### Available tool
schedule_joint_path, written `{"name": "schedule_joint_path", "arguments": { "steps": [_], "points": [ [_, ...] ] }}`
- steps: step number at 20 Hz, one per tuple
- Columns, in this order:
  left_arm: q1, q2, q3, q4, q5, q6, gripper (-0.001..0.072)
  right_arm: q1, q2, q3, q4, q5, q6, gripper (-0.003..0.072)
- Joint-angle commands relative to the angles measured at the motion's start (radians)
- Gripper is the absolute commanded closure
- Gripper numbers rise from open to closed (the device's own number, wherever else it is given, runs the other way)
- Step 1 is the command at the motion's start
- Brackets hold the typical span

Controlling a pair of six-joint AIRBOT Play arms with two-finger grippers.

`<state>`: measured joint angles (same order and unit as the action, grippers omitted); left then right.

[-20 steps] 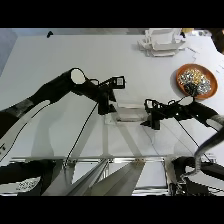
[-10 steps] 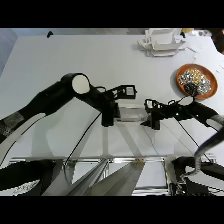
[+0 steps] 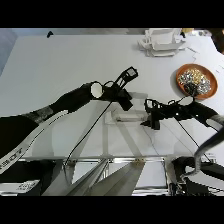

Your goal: Fold the box and place the chain.

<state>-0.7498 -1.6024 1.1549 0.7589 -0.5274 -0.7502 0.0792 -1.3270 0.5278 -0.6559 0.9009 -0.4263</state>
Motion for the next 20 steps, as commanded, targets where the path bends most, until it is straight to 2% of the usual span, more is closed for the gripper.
{"name": "schedule_joint_path", "arguments": {
  "steps": [1,6,9,11,13,15,18,20],
  "points": [
    [0.009,-0.045,0.000,-0.027,0.057,-0.040,0.0703,0.000,0.001,0.000,-0.002,0.001,-0.001,0.0306],
    [0.009,-0.053,0.000,-0.025,-0.033,-0.039,0.0707,0.000,0.001,0.000,-0.002,0.001,-0.001,0.0306],
    [0.014,0.016,0.000,0.010,-0.050,-0.036,0.0707,0.000,0.001,0.000,-0.002,0.001,-0.001,0.0306],
    [0.015,0.096,0.001,0.121,-0.095,-0.035,0.0707,0.000,0.001,0.000,-0.002,0.001,-0.001,0.0306],
    [0.014,0.175,0.000,0.311,-0.245,-0.037,0.0706,0.000,0.001,0.000,-0.002,0.001,-0.001,0.0306],
    [0.014,0.212,0.000,0.405,-0.403,-0.036,0.0701,0.000,0.001,0.000,-0.002,0.001,-0.001,0.0306],
    [0.012,0.195,0.000,0.424,-0.581,0.008,0.0702,0.000,0.001,0.000,-0.002,0.001,-0.001,0.0306],
    [0.012,0.167,0.000,0.425,-0.607,0.010,0.0706,0.000,0.001,0.000,-0.002,0.001,-0.001,0.0306]
  ]
}}
